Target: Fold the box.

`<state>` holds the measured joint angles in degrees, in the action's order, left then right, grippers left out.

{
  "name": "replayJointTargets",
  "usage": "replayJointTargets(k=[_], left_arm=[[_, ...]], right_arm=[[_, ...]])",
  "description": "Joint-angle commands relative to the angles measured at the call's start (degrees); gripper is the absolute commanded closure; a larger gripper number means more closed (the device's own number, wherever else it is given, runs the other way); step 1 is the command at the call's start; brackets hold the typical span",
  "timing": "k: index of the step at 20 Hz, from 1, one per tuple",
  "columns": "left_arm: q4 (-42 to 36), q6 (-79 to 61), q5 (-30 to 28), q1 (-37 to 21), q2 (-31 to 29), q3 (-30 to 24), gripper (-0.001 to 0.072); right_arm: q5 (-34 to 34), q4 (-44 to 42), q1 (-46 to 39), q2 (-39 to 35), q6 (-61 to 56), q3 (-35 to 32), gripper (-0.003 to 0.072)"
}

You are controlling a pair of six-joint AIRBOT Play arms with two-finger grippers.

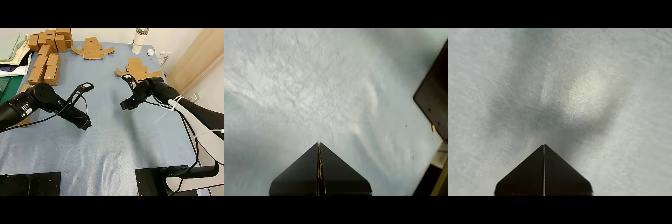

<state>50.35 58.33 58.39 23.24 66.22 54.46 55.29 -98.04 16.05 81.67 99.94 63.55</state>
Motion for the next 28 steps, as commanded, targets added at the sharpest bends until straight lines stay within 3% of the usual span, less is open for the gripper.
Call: replayJointTargets(k=[1, 3, 4, 6, 7, 8, 10, 12, 14, 18, 23, 26, 28], left_arm=[[-1.97, 0.22, -7.28, 0.0, -0.02, 0.0, 0.0699], [-2.84, 4.26, -9.99, 0.0, 0.0, 0.02, 0.0699], [-2.8, 6.78, -11.5, 0.0, 0.0, 0.0, 0.0699], [-2.82, 9.77, -13.16, 0.0, 0.0, 0.02, 0.0699], [-2.82, 10.69, -13.44, 0.0, 0.0, 0.02, 0.0698], [-2.82, 11.41, -13.42, 0.0, -0.02, 0.0, 0.0698], [-3.08, 13.84, -13.42, 0.0, 0.0, 0.0, 0.0697], [-3.17, 14.34, -13.44, 0.0, 0.0, 0.0, 0.0697], [-3.17, 14.45, -13.66, -0.02, 0.0, 0.0, 0.0697], [-3.21, 14.64, -17.46, -0.02, 0.13, 0.0, 0.0697], [-3.21, 14.88, -20.5, -0.04, 0.5, 0.0, 0.0697], [-3.21, 15.26, -20.24, -0.02, 0.5, 0.0, 0.0697], [-3.23, 15.37, -20.24, 0.0, 0.5, 0.0, 0.0698]], right_arm=[[-2.69, 8.96, -1.18, 0.57, -7.1, 1.75, 0.0681], [-0.81, 19.71, -5.49, 2.64, -11.06, 7.5, 0.068], [0.52, 21.2, -8.81, 4.59, -11.02, 11.65, 0.0616], [0.96, 20.11, -16.31, 9.92, -10.97, 20.59, 0.0339], [0.85, 18.34, -20.26, 13.29, -10.84, 25.31, 0.026], [0.9, 15.32, -23.85, 16.74, -9.73, 29.75, 0.0236], [0.17, 3.43, -30.8, 23.58, -7.5, 37.77, 0.0223], [-3.54, -13.75, -36.48, 28.68, -3.43, 42.29, 0.0223], [-6.14, -23.71, -39.85, 33.48, -0.52, 46.58, 0.0223], [-5.81, -29.31, -40.44, 41.97, 1.86, 54.82, 0.0223], [-13.9, -31.45, -38.86, 44.65, 5.16, 54.8, 0.0224], [-15.28, -31.67, -38.36, 45.53, 6.34, 54.82, 0.0227], [-15.3, -31.76, -37.59, 45.53, 8.68, 54.82, 0.0285]])
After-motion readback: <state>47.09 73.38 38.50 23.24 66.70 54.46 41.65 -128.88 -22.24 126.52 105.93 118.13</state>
